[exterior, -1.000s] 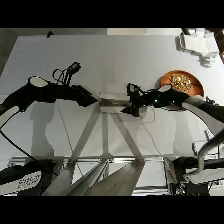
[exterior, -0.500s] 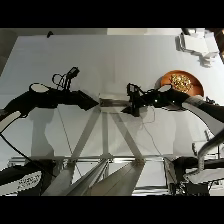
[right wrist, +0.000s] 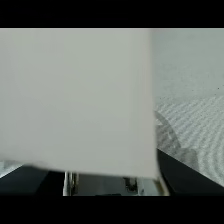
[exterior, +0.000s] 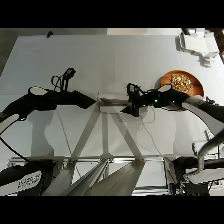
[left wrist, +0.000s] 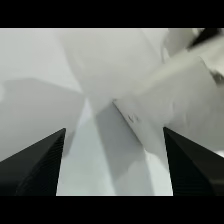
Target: Fold the box and place the chain.
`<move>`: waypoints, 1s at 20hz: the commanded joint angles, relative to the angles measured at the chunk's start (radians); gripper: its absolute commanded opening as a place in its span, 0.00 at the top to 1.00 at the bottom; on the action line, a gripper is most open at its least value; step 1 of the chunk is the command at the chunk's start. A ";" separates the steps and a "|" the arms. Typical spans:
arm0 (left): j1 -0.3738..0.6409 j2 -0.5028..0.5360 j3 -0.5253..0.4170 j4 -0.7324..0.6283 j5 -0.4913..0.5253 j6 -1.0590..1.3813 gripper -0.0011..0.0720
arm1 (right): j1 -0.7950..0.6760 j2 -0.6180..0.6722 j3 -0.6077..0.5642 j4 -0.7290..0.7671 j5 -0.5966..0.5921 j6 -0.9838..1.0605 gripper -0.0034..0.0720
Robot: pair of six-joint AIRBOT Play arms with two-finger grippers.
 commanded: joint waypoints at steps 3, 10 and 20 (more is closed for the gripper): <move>0.075 0.012 -0.001 -0.043 -0.056 -0.121 0.03 | 0.000 0.000 0.000 -0.001 0.000 0.000 0.51; 0.071 0.003 -0.001 -0.139 -0.078 -0.005 0.03 | 0.000 0.000 0.000 -0.001 0.000 0.000 0.51; -0.016 -0.016 -0.001 -0.155 -0.104 0.153 0.03 | 0.000 0.000 0.000 -0.001 0.000 0.000 0.51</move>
